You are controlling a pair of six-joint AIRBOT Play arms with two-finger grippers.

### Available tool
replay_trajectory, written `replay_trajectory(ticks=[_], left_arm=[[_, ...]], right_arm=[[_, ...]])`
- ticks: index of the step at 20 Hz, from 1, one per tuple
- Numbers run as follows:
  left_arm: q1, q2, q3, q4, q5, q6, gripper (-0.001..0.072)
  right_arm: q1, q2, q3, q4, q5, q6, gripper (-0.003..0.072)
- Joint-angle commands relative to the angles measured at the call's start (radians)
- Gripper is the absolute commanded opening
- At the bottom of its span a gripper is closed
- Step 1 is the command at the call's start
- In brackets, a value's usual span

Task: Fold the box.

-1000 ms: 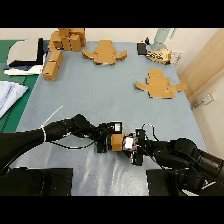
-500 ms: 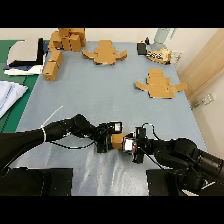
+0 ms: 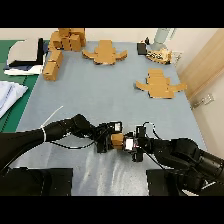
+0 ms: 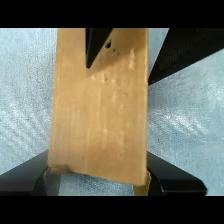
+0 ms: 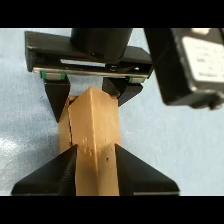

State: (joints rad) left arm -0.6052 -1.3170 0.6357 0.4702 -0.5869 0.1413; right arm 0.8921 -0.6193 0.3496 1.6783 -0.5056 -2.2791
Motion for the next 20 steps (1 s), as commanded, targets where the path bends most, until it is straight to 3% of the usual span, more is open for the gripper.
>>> replay_trajectory(ticks=[1, 3, 5, 20], left_arm=[[0.000, 0.000, 0.001, 0.000, 0.000, 0.000, 0.0488], [0.000, 0.000, 0.001, 0.000, 0.000, 0.000, 0.0488], [0.000, 0.000, 0.001, 0.000, 0.000, 0.000, 0.0488], [0.000, 0.000, 0.001, 0.000, 0.000, 0.000, 0.0487]], right_arm=[[0.001, 0.003, 0.002, -0.004, 0.028, 0.000, 0.0345], [0.001, 0.003, 0.002, -0.004, 0.035, 0.000, 0.0332], [0.001, 0.002, 0.002, -0.004, 0.033, 0.000, 0.0211], [0.001, -0.028, 0.000, 0.092, -0.045, 0.000, 0.0202]])
